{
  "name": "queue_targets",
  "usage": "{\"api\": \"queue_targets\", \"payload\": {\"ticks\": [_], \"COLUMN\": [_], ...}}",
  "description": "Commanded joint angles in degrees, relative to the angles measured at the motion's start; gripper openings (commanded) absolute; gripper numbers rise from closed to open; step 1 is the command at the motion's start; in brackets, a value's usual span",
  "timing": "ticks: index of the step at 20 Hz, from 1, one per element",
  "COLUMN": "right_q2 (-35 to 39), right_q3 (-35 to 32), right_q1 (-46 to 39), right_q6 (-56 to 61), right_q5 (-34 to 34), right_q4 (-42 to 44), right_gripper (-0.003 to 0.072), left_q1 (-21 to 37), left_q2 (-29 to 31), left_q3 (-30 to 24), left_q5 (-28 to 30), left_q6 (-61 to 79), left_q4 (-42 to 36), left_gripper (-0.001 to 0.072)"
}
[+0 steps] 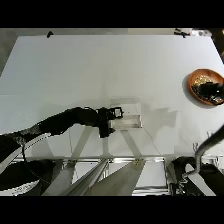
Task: Fold the box and place the chain.
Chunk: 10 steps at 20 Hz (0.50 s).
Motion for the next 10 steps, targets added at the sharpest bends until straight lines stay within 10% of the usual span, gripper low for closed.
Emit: {"api": "queue_targets", "payload": {"ticks": [1,10], "right_q2": [-8.74,-32.5], "right_q3": [1.09,16.04], "right_q1": [-19.56,-18.78], "right_q6": [-18.25,-18.58], "right_q5": [-7.52,-8.5], "right_q4": [20.68,28.76], "right_gripper": [0.0495,0.0495], "left_q1": [-0.02,-0.02], "left_q2": [0.02,0.02], "left_q3": [-0.02,-0.02], "left_q5": [0.02,0.02], "left_q6": [0.02,0.02], "left_q4": [0.02,0.02], "left_gripper": [0.0011,0.0011]}}
